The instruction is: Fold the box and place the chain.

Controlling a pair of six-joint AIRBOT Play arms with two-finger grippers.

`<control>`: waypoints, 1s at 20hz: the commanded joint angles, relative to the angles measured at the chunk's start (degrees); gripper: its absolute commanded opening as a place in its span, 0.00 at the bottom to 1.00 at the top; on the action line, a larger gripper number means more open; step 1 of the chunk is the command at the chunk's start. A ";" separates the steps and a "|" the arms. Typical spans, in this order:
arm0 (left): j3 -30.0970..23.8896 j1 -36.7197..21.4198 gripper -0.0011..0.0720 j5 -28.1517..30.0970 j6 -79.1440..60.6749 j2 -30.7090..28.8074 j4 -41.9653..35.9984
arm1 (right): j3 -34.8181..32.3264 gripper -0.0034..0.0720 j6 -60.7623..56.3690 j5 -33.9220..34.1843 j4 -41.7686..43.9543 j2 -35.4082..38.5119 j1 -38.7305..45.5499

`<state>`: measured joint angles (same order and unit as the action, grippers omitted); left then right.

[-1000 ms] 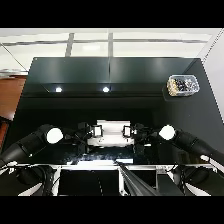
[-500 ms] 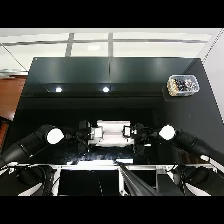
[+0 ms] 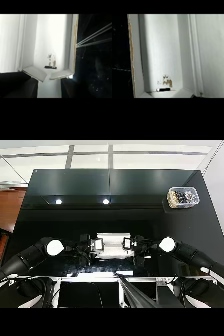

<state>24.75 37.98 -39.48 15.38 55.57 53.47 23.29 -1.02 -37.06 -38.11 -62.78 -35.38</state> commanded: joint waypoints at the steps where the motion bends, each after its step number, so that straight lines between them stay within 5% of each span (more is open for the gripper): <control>1: 0.00 -0.02 0.47 -0.11 -0.02 0.04 -1.95 | 0.02 0.52 -0.02 -0.02 0.02 0.00 -0.02; 3: 0.00 -0.02 0.32 -0.09 -0.02 0.04 -1.92 | 0.02 0.52 -0.02 -0.02 0.02 0.00 -0.02; 7: 0.00 -0.02 0.31 0.79 -0.02 0.04 -1.95 | 0.02 0.52 -0.02 -0.02 0.02 0.00 -0.02; 8: 0.00 -0.02 0.24 0.94 -0.02 0.04 -1.95 | 0.02 0.52 -0.02 -0.02 0.02 0.00 -0.02; 20: 0.00 0.00 0.23 1.73 -0.02 2.51 -7.19 | 0.02 0.52 -0.02 -0.02 0.04 0.00 -0.02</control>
<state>24.75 37.98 -37.95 15.38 57.08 47.68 23.29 -0.99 -37.06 -38.13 -62.78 -35.38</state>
